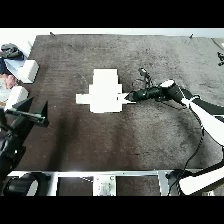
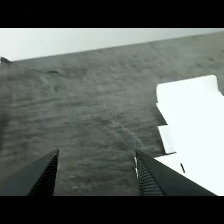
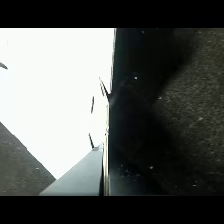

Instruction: Fold the box and place the chain.

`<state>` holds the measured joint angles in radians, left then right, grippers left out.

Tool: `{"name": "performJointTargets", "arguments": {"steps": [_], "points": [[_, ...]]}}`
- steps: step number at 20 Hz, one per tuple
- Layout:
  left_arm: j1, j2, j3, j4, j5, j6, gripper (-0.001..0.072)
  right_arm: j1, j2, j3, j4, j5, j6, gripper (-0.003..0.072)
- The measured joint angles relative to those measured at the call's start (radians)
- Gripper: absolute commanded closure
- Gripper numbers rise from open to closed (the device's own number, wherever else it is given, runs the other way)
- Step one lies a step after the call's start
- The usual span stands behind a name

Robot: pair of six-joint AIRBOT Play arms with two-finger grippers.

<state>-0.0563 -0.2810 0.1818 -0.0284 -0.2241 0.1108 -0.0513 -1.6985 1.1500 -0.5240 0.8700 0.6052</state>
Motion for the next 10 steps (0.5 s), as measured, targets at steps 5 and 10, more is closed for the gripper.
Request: {"name": "performJointTargets", "arguments": {"steps": [5,10], "points": [[0.0,-0.404,0.225,0.005,-0.134,-0.005,0.0191,0.003,-0.003,0.005,-0.023,-0.008,0.0,0.07],[0.0,-0.828,0.566,0.119,-0.338,-0.116,0.0191,0.003,-0.003,0.005,-0.028,-0.01,0.0,0.07]]}}
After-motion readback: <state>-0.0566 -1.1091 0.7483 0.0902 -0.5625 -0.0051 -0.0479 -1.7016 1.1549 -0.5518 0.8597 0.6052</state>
